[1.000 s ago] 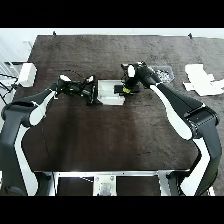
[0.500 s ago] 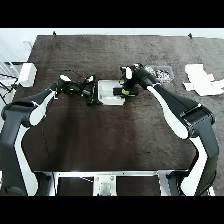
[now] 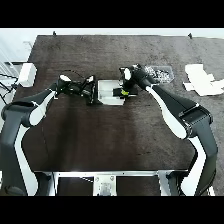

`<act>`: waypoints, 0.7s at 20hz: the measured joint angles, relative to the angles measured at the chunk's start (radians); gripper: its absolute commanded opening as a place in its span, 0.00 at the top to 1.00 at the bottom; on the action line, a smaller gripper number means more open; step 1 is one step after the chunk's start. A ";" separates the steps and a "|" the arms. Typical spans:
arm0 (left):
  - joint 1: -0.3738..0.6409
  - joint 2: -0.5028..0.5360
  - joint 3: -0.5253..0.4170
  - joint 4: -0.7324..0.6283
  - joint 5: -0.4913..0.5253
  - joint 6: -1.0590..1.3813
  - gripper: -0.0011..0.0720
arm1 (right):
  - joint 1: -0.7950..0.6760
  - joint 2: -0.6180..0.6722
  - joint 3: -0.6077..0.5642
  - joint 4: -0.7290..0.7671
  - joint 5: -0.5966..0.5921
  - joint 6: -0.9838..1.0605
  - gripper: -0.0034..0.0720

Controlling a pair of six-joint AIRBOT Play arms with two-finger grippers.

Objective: Fold the box and place the chain.

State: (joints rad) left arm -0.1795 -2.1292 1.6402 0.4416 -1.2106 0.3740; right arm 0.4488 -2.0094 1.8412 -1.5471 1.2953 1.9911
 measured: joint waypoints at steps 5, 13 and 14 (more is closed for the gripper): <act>0.000 0.000 0.000 0.000 0.000 -0.002 0.26 | 0.001 0.003 0.015 0.000 -0.005 0.005 0.54; 0.000 0.000 0.000 -0.001 -0.001 -0.002 0.26 | 0.002 0.009 0.036 0.001 0.047 0.006 0.38; 0.000 0.000 0.000 -0.001 -0.001 -0.003 0.26 | 0.003 0.015 0.040 0.001 0.054 0.006 0.38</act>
